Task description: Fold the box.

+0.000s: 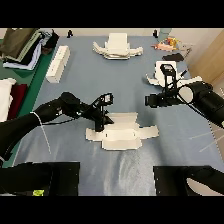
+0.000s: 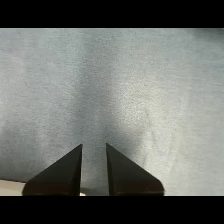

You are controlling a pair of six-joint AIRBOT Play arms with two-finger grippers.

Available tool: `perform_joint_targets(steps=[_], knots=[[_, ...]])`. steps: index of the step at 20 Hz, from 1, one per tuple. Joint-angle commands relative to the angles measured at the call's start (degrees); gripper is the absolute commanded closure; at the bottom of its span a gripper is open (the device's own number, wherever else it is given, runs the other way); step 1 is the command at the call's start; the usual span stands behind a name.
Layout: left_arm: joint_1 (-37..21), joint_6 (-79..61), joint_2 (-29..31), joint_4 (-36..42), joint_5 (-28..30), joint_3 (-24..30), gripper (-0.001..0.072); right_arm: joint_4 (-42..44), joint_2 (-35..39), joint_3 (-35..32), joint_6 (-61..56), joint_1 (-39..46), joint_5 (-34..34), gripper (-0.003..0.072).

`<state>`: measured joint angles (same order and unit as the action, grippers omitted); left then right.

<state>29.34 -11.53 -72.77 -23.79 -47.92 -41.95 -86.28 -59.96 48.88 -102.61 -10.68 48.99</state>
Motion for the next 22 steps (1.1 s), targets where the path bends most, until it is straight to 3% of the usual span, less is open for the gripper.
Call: perform_joint_targets(steps=[1, 22], knots=[[-0.02, 1.99, -0.11, -1.36, 0.59, -0.11, 0.0695, 0.0, -0.02, 0.02, -0.02, -0.02, -0.02, 0.0464], [-0.02, 4.9, -0.11, -3.48, -2.25, 0.52, 0.0694, 0.0, -0.02, 0.02, -0.02, -0.02, 0.02, 0.0464]])
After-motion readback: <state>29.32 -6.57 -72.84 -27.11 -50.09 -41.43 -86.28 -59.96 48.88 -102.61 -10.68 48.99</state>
